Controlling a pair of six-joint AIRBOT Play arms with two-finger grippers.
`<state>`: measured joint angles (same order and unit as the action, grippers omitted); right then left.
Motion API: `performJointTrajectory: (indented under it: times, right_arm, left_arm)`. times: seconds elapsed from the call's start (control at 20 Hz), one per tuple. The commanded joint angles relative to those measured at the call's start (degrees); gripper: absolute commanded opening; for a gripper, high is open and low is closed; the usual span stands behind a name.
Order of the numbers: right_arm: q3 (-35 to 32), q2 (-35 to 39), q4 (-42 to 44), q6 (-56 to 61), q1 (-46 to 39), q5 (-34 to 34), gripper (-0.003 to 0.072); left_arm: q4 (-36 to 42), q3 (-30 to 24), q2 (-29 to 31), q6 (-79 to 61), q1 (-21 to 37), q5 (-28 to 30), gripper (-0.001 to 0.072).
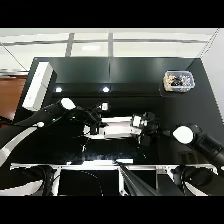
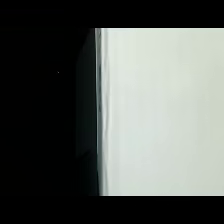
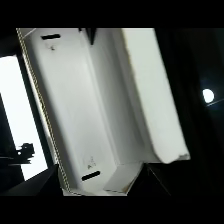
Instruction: Fold the box and place the chain.
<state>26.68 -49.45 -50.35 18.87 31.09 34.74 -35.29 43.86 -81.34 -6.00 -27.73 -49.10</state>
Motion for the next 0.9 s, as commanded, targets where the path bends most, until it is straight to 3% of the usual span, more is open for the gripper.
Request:
performJointTrajectory:
  times: [0.0,0.3,0.5,0.85]
  right_arm:
    - [2.1,-2.8,6.6,-7.2,-5.6,3.0,0.0639]
    - [2.1,-8.3,18.1,-26.0,-6.2,5.4,0.0638]
    - [2.1,-9.6,18.8,-27.7,-6.3,8.8,0.0638]
    - [-2.3,-9.8,19.1,-29.1,-6.1,8.7,0.0638]
  left_arm:
    - [0.0,0.0,0.0,0.0,0.0,-1.2,0.0027]
    - [0.0,0.0,0.0,0.0,0.0,-0.5,0.0026]
    - [0.0,0.0,0.0,0.0,0.0,0.9,0.0026]
    - [0.0,0.0,0.0,0.0,0.0,0.9,0.0026]
